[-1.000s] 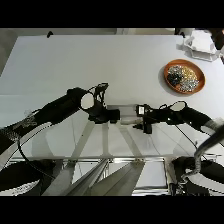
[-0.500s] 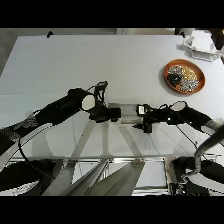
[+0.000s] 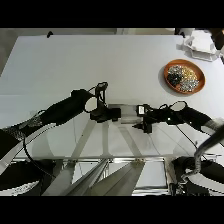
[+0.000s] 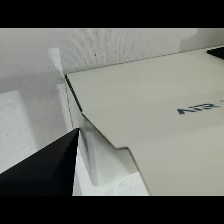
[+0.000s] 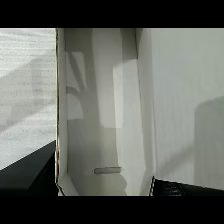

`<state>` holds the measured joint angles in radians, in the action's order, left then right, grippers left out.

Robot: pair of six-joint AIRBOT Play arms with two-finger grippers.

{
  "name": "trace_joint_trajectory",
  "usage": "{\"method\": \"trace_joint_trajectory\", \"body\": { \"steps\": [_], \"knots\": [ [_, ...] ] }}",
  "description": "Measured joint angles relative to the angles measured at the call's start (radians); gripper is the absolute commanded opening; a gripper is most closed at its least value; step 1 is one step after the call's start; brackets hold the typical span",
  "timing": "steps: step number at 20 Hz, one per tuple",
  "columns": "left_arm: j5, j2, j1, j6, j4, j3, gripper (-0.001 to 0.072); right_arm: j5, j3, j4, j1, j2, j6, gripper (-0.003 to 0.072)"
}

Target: Fold the box and place the chain.

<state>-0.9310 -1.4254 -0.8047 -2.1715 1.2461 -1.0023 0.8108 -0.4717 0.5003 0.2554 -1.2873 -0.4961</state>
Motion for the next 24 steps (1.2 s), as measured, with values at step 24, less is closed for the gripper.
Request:
{"method": "trace_joint_trajectory", "body": {
  "steps": [24],
  "knots": [
    [-0.073, 0.011, 0.015, -0.077, 0.045, -0.041, 0.0449, 0.001, 0.000, 0.000, 0.001, -0.001, 0.000, 0.0365]
  ]
}}
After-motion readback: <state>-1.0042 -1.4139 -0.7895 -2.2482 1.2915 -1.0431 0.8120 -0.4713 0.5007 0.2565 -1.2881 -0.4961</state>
